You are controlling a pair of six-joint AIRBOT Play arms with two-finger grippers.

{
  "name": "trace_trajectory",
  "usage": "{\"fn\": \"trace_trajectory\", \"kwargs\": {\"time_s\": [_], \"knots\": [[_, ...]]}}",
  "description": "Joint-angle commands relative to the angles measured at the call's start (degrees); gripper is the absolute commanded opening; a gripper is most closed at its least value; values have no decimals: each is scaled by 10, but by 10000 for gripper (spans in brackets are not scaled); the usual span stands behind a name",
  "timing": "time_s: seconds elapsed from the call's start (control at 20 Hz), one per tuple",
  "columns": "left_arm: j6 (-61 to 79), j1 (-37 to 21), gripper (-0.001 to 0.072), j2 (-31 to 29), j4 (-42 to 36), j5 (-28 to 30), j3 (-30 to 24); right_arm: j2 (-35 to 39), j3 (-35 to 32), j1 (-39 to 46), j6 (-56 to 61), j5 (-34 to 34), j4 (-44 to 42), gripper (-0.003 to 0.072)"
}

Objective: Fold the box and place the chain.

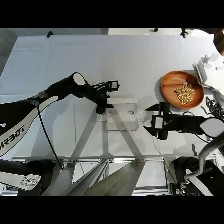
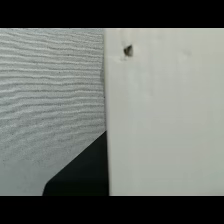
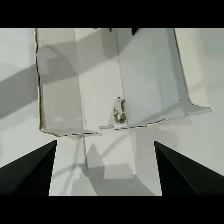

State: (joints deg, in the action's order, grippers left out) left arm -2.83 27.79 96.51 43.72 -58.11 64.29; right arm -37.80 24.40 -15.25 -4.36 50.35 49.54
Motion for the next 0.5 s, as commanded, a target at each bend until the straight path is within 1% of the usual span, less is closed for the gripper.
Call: {"fn": "trace_trajectory", "kwargs": {"time_s": [0.0,0.1,0.15,0.2,0.45], "knots": [[0,0,5,0,0,0,0,-71,0,6,-65,-28,-27,676],[0,0,5,0,0,0,0,-111,0,48,-128,-30,-110,679],[0,0,5,0,0,0,0,-126,0,71,-162,-32,-141,679],[0,0,5,0,0,0,0,-137,0,89,-175,-32,-154,679],[0,0,5,0,0,0,0,-184,-1,95,-203,-26,-135,680]]}}
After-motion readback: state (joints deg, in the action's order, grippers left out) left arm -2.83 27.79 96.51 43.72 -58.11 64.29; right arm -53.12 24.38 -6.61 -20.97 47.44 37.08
